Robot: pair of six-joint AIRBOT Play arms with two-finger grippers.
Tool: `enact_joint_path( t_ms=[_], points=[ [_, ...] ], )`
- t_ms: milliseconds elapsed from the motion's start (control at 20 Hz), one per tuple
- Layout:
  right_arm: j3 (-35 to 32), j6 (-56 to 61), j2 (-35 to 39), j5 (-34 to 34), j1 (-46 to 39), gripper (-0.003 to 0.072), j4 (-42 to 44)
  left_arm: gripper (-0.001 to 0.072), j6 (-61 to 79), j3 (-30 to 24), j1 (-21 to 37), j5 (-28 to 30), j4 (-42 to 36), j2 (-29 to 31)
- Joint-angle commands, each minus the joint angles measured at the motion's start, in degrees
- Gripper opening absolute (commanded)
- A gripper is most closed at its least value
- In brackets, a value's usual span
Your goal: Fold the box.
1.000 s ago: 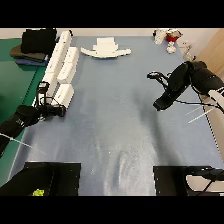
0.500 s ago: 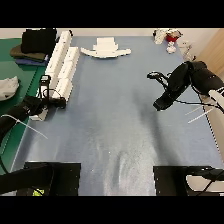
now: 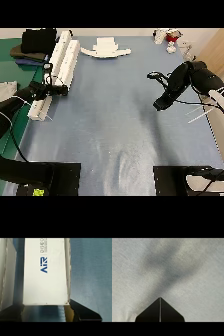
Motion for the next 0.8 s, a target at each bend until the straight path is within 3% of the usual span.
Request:
enact_joint_path(
  t_ms=[0, 250, 750],
  points=[
    [0.0, 0.0, 0.0, 0.0, 0.0, 0.0003, 0.0, 0.0414, -0.3, 5.4, -0.1, -0.4, 0.0, -4.1],
    [0.0, 0.0, 0.0, 0.0, 0.0, 0.0003, 0.0, 0.0414, -0.2, 9.2, 0.0, -0.4, 0.0, -7.1],
    [0.0, 0.0, 0.0, 0.0, 0.0, 0.0003, 0.0, 0.0414, -0.2, 9.4, 1.5, -3.1, 0.9, -7.7]
  ],
)
